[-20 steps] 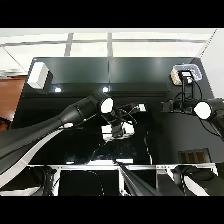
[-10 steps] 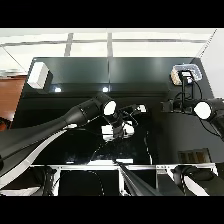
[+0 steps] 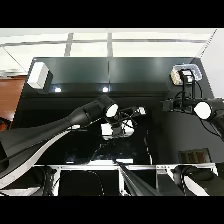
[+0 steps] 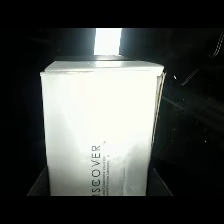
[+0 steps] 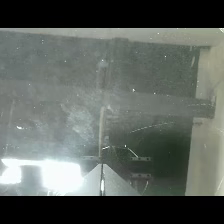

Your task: Fold the box and place the chain.

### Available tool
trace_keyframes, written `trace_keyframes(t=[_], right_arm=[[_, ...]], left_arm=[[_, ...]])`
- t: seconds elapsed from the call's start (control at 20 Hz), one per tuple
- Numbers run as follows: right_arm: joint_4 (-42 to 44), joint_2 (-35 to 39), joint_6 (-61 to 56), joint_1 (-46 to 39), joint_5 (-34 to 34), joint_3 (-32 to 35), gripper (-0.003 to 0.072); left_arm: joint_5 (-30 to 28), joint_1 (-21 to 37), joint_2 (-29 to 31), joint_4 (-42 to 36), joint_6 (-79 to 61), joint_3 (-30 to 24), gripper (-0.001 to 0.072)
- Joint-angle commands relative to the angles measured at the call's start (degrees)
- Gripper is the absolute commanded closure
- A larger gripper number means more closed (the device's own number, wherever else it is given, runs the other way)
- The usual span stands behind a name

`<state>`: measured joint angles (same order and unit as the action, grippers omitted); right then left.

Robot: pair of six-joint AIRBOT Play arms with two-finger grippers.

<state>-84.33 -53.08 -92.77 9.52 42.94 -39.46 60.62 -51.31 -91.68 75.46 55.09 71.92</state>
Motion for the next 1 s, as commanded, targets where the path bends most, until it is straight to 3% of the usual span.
trace_keyframes(t=[0.0, 0.2, 0.4, 0.7, 0.95], right_arm=[[-0.2, 0.0, 0.0, 0.0, -0.1, 0.0, 0.0673], [-0.2, 0.0, 0.0, 0.0, -0.1, 0.0, 0.0672], [-0.2, 0.0, 0.0, 0.0, -0.1, 0.0, 0.0672], [-0.2, 0.0, 0.0, 0.0, -0.2, 0.0, 0.0672], [-0.2, 0.0, 0.0, 0.0, -0.2, 0.0, 0.0673]], left_arm=[[2.9, 0.4, 1.1, 3.3, 11.1, 0.2, 0.0318], [9.2, 2.8, 9.1, 9.8, 19.4, 1.2, 0.0318], [14.3, 10.1, 19.8, 17.0, 23.9, 1.2, 0.0318], [19.0, 30.9, 31.8, 16.9, 32.4, 1.2, 0.0318], [20.8, 50.6, 34.1, 16.5, 32.5, 1.2, 0.0318]])
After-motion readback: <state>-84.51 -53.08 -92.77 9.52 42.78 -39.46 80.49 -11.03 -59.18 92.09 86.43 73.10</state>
